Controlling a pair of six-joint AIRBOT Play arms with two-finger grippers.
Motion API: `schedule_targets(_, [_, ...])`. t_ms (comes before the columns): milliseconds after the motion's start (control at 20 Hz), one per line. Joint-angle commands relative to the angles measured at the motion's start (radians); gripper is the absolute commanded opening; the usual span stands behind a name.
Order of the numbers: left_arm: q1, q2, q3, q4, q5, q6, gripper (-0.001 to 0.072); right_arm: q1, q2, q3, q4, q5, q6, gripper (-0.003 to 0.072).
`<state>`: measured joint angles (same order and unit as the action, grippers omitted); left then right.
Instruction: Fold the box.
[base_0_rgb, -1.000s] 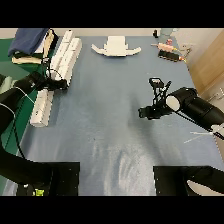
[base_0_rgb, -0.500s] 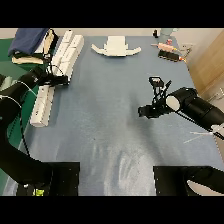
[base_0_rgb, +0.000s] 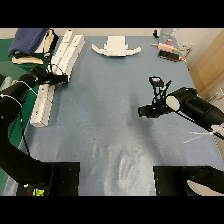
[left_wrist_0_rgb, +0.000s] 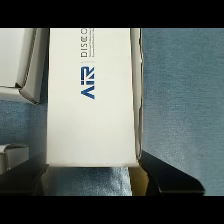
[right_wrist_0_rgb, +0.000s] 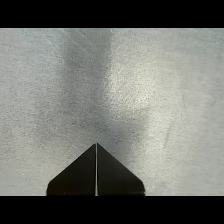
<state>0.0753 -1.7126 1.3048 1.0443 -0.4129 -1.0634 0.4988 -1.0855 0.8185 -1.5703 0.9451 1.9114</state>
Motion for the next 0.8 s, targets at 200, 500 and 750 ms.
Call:
schedule_targets(200, [0.000, -0.005, 0.001, 0.002, -0.007, 0.000, 0.0409, 0.000, 0.000, 0.001, 0.000, -0.003, 0.000, 0.0003])
schedule_targets(500, [-0.001, -0.042, 0.001, 0.013, -0.051, 0.000, 0.0479, 0.000, 0.000, 0.001, 0.000, -0.004, 0.000, 0.0003])
schedule_targets(750, [0.000, -0.041, 0.019, 0.041, -0.080, 0.000, 0.0606, 0.000, 0.000, 0.001, 0.000, -0.004, 0.000, 0.0003])
